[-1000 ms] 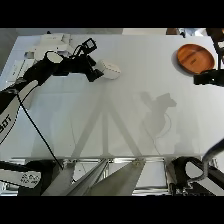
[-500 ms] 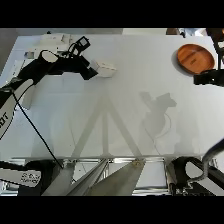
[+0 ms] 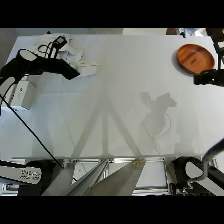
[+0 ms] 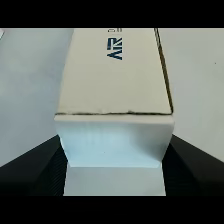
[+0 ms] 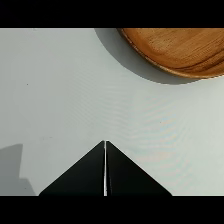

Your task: Fold the box and place the chain.

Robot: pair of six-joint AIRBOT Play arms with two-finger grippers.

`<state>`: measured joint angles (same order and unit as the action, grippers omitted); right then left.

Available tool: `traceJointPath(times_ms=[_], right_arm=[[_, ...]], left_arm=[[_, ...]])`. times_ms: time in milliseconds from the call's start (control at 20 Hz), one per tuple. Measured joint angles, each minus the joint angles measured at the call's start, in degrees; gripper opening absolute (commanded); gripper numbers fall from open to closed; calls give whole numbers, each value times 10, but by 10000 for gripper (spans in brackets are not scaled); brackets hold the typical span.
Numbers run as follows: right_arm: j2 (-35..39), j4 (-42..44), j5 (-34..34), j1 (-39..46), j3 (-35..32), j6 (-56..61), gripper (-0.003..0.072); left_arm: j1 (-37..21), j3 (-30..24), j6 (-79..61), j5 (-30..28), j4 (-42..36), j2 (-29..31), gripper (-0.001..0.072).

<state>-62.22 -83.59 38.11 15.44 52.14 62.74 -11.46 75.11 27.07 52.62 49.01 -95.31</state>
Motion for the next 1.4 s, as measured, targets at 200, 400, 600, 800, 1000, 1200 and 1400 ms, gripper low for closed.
traceJointPath(times_ms=[200, 400, 600, 800, 1000, 1200, 1400], right_arm=[[0, 0, 0, 0, 0, 0, 15], [0, 0, 0, 0, 0, 0, 15], [0, 0, 0, 0, 0, 0, 15], [0, 0, 0, 0, 0, 0, 15], [0, 0, 0, 0, 0, 0, 15], [0, 0, 0, 0, 0, 0, 15], [0, 0, 0, 0, 0, 0, 15]], left_arm=[[-37, 0, 73, 18, 75, 0, 343], [-56, 0, 124, 76, 125, 0, 342], [-62, 0, 192, 134, 176, 0, 342], [-63, -1, 267, 174, 202, 0, 341], [-63, -1, 327, 205, 205, 0, 341], [-61, -1, 360, 226, 193, 0, 341], [-50, -1, 371, 229, 189, 0, 341]])
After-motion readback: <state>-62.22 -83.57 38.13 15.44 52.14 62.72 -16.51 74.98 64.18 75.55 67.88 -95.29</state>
